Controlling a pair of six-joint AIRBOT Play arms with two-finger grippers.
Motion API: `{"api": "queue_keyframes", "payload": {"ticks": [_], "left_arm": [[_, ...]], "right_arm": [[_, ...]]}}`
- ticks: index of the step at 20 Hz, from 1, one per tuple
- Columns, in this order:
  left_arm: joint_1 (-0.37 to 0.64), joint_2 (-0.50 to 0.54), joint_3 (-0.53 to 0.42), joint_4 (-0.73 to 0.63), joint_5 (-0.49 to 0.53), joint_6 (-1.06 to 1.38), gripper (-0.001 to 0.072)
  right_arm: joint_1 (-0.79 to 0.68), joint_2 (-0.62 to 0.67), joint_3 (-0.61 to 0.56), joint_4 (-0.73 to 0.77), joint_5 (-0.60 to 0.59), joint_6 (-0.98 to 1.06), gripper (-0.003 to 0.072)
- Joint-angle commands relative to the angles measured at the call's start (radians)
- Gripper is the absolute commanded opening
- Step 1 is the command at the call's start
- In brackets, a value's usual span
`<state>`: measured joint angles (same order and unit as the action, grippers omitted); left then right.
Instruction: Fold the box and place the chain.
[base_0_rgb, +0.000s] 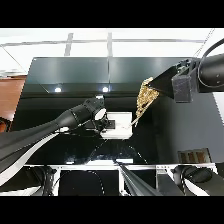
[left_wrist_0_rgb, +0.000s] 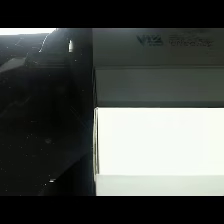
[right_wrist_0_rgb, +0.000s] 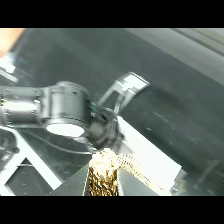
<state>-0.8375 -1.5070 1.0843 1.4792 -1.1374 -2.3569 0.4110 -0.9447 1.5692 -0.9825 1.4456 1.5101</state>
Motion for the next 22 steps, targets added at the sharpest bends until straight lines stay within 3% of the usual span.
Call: {"api": "queue_keyframes", "payload": {"ticks": [1,7,13,16,20,22], "left_arm": [[0.0,0.0,0.0,0.0,0.0,0.0,0.0027],[0.0,0.0,0.0,0.0,0.0,0.0,0.0027],[0.0,0.0,0.0,0.0,0.0,0.0,0.0027],[0.0,0.0,0.0,0.0,0.0,0.0,0.0027],[0.0,0.0,0.0,0.0,0.0,0.0,0.0027],[0.0,0.0,0.0,0.0,0.0,0.0,0.0027]], "right_arm": [[0.002,-0.003,-0.009,0.052,-0.036,0.01,0.0012],[0.027,-0.003,-0.273,0.117,-0.136,0.014,0.0012],[0.027,-0.004,-0.593,0.182,-0.362,0.011,0.0012],[0.029,-0.016,-0.676,0.192,-0.401,0.013,0.0013],[0.076,-0.056,-0.757,0.188,-0.558,0.028,0.0013],[0.085,-0.079,-0.762,0.185,-0.542,0.026,0.0015]]}}
